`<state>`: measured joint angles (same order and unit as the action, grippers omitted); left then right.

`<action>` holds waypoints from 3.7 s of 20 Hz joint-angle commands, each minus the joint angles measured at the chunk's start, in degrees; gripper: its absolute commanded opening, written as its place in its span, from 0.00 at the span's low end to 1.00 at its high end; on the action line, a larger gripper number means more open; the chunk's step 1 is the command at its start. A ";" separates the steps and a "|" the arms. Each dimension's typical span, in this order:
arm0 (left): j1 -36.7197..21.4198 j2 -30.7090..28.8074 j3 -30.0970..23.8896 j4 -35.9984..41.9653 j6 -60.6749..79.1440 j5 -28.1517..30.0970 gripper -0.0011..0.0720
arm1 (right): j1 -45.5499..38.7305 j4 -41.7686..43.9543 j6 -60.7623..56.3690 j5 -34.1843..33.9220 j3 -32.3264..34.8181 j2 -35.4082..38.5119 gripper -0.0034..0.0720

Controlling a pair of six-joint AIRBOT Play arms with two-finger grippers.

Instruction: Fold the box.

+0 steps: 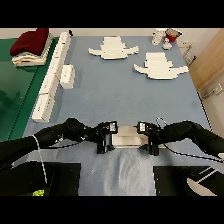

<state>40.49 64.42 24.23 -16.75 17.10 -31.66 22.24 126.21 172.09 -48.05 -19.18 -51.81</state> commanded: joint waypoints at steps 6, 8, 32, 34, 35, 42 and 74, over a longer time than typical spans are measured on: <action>-0.57 0.35 0.31 -0.02 2.84 -1.84 0.96 | 0.02 0.02 0.00 0.02 -0.04 0.04 0.66; -0.57 0.61 0.57 -0.15 2.43 -1.95 0.96 | 0.02 0.02 0.00 0.02 -0.04 0.04 0.66; -0.46 1.33 1.38 -3.08 -1.73 -3.26 0.97 | 0.02 0.02 0.00 0.02 -0.04 0.04 0.66; -0.44 1.33 1.38 -3.23 -1.77 -3.28 0.97 | 0.02 0.02 0.00 0.02 -0.04 0.04 0.66; -0.37 1.33 1.38 -3.23 -1.81 -3.23 0.97 | 0.02 0.02 0.00 0.00 -0.04 0.04 0.66; 2.38 1.36 1.36 -6.69 -6.84 0.52 0.97 | 0.00 0.02 0.00 0.00 -0.04 0.04 0.66; -0.20 1.49 3.50 -10.21 -10.40 -2.93 0.97 | 0.02 0.02 -0.02 0.02 -0.04 0.04 0.66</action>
<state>40.12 65.82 27.68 -27.31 6.39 -35.86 22.28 126.23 172.09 -48.03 -19.18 -51.81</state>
